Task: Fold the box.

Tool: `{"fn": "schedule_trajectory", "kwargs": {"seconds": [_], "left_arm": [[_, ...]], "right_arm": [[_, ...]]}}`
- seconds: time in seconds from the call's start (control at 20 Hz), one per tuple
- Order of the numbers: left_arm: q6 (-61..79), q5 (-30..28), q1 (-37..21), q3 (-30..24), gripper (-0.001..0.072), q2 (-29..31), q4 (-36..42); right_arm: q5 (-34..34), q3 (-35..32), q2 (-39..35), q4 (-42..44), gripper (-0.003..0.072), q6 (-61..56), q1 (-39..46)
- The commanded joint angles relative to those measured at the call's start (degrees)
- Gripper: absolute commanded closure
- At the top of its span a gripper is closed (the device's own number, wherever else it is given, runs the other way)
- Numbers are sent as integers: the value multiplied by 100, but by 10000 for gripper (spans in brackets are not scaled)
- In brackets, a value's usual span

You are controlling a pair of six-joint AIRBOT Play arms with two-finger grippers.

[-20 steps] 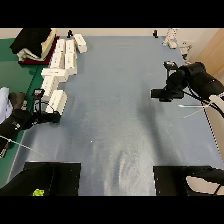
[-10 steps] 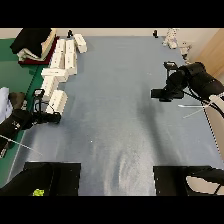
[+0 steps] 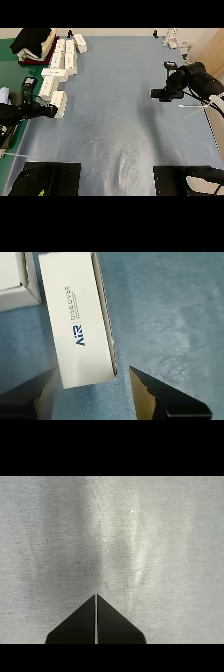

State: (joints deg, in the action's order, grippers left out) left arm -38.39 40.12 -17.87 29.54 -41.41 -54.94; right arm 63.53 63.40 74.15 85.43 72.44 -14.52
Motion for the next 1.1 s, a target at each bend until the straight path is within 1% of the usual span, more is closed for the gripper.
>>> {"fn": "schedule_trajectory", "kwargs": {"seconds": [0.0,0.15,0.25,1.05], "left_arm": [[-4,332,4,81,19,680,315],[-2,577,4,81,19,962,769],[-2,575,2,81,19,1036,868],[-2,575,2,81,19,1040,866]], "right_arm": [[-2,4,4,2,665,0,2],[-2,4,4,2,665,0,2],[-2,4,4,2,665,0,2],[-2,4,4,2,665,0,2]]}}
